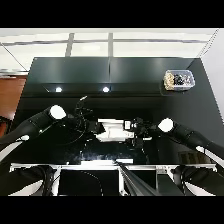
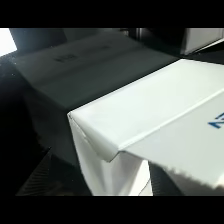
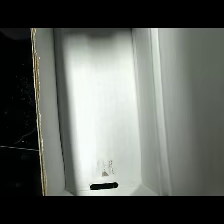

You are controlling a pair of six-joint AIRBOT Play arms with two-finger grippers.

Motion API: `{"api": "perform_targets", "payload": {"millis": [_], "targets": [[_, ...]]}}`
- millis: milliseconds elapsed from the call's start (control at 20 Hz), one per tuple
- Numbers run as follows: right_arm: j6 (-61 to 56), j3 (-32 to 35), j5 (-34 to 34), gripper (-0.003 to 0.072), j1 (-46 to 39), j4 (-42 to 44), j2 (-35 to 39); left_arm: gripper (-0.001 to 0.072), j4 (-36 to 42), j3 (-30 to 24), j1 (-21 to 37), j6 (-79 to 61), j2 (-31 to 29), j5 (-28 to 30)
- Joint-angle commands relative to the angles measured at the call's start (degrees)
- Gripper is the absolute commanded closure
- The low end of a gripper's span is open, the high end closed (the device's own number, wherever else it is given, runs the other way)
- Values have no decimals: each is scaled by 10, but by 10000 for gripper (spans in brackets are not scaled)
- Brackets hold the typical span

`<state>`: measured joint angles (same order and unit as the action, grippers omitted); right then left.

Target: Fold the box and place the chain.

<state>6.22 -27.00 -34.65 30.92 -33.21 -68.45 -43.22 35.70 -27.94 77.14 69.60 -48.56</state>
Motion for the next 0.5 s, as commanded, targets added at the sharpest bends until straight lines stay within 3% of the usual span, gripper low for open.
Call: {"api": "perform_targets", "payload": {"millis": [0,300,450], "targets": [[0,0,0,253,0,0,0,26,-56,11,-35,73,0,18],[0,0,0,253,0,0,0,28,-332,61,-142,381,0,14],[0,0,0,253,0,0,0,41,-383,90,-177,458,16,-25]]}}
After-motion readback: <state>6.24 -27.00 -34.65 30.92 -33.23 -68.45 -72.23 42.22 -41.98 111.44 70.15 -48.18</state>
